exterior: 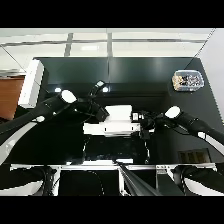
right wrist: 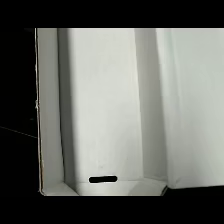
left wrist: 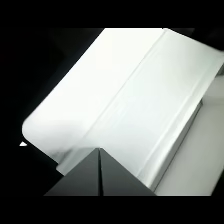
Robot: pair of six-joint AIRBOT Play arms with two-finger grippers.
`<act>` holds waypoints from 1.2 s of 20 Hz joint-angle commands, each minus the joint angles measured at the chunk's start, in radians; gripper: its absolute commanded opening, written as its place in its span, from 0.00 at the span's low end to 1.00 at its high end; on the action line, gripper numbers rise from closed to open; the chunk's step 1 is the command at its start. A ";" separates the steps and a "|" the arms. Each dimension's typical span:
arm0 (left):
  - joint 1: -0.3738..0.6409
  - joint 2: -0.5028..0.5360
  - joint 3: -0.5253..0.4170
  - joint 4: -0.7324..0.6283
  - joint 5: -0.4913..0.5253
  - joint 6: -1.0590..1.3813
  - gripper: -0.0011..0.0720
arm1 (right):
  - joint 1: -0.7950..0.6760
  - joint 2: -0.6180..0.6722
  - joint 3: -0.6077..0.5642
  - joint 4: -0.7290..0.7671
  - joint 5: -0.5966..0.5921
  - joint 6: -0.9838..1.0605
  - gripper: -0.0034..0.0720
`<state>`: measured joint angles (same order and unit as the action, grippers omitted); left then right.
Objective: Fold the box and place the chain.
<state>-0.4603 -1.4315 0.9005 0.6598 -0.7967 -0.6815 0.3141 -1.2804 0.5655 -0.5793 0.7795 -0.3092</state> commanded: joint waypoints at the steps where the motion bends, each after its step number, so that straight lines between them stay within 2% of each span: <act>1: 0.058 0.075 0.070 0.115 -0.004 -0.071 0.05 | 0.000 -0.001 0.000 0.000 0.002 0.000 0.35; 3: 0.113 0.156 0.074 0.181 -0.034 -0.112 0.05 | 0.000 -0.001 0.000 0.000 0.002 0.000 0.35; 6: 0.214 0.271 0.066 0.375 -0.171 -0.213 0.05 | 0.000 -0.001 0.000 0.000 0.002 0.000 0.35; 8: 0.253 0.317 0.037 0.398 -0.230 -0.146 0.05 | 0.000 -0.001 0.000 0.000 0.002 0.000 0.35; 10: 0.232 0.322 0.018 0.359 -0.342 0.054 0.05 | 0.000 -0.001 0.000 0.000 0.002 0.000 0.35; 11: 0.200 0.322 -0.002 0.357 -0.349 0.139 0.29 | 0.000 -0.001 0.000 0.000 0.002 0.000 0.35; 12: 0.164 0.322 -0.027 0.357 -0.316 0.212 0.89 | 0.000 -0.001 0.000 0.000 0.002 0.000 0.35; 13: 0.127 0.322 -0.058 0.357 -0.249 0.263 0.99 | 0.000 -0.001 0.000 0.000 0.001 0.000 0.35; 16: 0.016 0.308 -0.136 0.357 -0.094 0.490 0.99 | 0.000 -0.001 0.000 0.000 0.002 0.000 0.35; 19: -0.055 0.252 -0.167 0.349 -0.059 0.611 0.99 | 0.000 -0.001 0.000 0.000 0.002 0.000 0.35; 22: -0.053 0.193 -0.168 0.158 -0.047 0.589 0.99 | 0.000 -0.001 0.000 0.000 0.002 0.000 0.35; 24: -0.052 0.177 -0.168 0.178 -0.044 0.607 0.99 | 0.000 -0.001 0.000 0.000 0.002 0.000 0.35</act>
<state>-0.5003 -1.2213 0.7399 0.8944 -0.8627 -0.1253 0.3141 -1.2804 0.5655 -0.5800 0.7807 -0.3096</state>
